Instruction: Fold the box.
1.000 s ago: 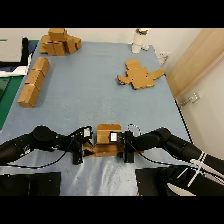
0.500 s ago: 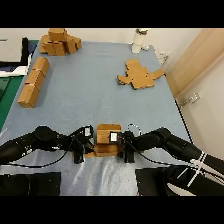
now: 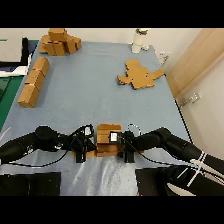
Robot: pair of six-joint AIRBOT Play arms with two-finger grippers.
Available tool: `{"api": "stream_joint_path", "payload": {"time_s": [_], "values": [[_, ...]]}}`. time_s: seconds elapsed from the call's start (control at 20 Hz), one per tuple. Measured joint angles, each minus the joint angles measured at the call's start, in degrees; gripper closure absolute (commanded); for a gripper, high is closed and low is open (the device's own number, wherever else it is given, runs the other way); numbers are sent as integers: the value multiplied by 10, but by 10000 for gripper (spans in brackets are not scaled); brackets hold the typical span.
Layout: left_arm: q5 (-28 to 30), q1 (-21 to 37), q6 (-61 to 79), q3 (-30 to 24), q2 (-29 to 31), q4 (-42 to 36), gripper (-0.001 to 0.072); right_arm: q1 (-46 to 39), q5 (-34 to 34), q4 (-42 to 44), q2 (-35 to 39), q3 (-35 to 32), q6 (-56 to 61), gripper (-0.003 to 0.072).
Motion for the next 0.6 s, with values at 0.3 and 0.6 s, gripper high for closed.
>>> {"api": "stream_joint_path", "payload": {"time_s": [0.3,0.6], "values": [[2,-1,9,0,-9,-31,543,0,0,0,0,0,0,244],[2,-1,24,0,-13,-46,397,0,0,0,0,0,0,244]]}}
